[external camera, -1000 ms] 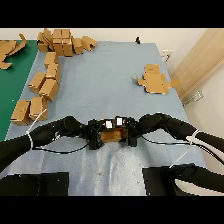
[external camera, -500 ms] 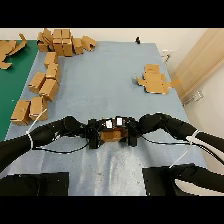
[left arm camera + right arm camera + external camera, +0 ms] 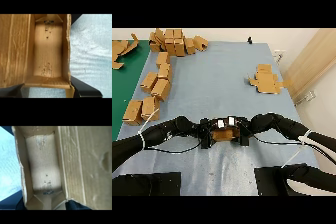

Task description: Fold the box.

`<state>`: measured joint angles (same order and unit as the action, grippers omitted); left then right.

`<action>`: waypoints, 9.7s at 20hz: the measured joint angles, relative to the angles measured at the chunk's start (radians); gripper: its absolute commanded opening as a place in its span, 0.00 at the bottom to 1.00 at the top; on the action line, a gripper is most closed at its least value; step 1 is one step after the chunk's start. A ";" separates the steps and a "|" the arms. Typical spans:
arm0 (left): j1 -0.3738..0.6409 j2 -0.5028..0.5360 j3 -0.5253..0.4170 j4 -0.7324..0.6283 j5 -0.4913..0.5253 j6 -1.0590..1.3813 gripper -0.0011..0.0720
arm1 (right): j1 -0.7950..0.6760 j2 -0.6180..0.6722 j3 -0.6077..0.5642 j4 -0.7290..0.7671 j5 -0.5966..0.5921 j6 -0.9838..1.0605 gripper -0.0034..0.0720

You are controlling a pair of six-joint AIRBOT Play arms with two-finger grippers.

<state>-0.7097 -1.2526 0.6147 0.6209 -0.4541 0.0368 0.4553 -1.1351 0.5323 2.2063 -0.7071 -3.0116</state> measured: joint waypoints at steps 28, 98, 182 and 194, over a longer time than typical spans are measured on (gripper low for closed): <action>-0.001 0.000 0.000 0.002 -0.009 0.001 0.73 | -0.007 0.008 0.038 -0.047 -0.180 0.033 0.99; -0.001 0.009 0.000 -0.001 -0.063 -0.008 0.73 | -0.099 0.115 0.088 0.045 -0.578 1.198 0.05; 0.027 0.019 -0.004 0.194 -0.184 -0.140 0.73 | -0.123 0.248 0.082 -0.147 -0.439 0.792 0.71; 0.027 0.019 -0.004 0.194 -0.183 -0.140 0.73 | 0.088 0.191 0.016 -0.239 -0.192 0.425 0.48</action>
<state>-0.6827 -1.2339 0.6106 0.8146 -0.6369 -0.1032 0.5434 -0.9443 0.5480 1.9671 -0.8989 -2.5866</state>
